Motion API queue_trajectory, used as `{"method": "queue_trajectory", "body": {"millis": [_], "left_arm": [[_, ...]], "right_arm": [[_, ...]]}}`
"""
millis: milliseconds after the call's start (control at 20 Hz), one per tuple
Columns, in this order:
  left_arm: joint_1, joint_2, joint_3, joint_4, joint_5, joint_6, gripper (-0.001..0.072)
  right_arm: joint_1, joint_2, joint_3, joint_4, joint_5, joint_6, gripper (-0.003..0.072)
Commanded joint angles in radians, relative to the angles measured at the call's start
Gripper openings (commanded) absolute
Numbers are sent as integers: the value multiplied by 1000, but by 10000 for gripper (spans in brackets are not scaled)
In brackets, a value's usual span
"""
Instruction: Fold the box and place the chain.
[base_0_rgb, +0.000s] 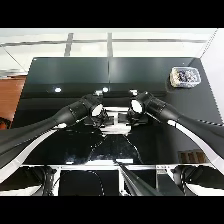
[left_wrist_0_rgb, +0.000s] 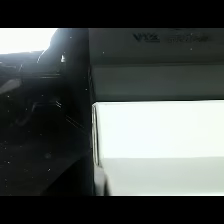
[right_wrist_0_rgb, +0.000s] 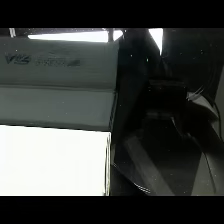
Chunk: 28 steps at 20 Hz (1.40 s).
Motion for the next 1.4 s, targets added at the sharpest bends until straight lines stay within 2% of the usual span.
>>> {"method": "queue_trajectory", "body": {"millis": [0,50,550,600,700,750,1050,1100,1150,1350], "left_arm": [[1,0,0,2,3,-1,25],[1,0,0,2,3,-1,25],[0,0,0,2,1,-1,25],[0,0,0,2,-1,-1,25],[0,0,0,2,-1,-1,25],[0,0,0,2,-1,0,25],[0,0,0,2,-1,-1,25],[0,0,0,2,-1,-1,25],[1,0,0,2,0,-1,25],[1,0,0,2,-2,-1,25]], "right_arm": [[1,-1,1,13,11,3,173],[1,-1,1,15,11,2,200],[11,-31,42,1,56,3,192],[19,-40,51,-16,72,3,134],[31,-45,58,-49,88,16,118],[30,-45,58,-48,86,34,14],[30,-44,60,-49,84,62,16],[30,-41,67,-64,89,59,103],[30,-35,76,-76,97,59,248],[28,45,130,-79,179,-72,247]]}}
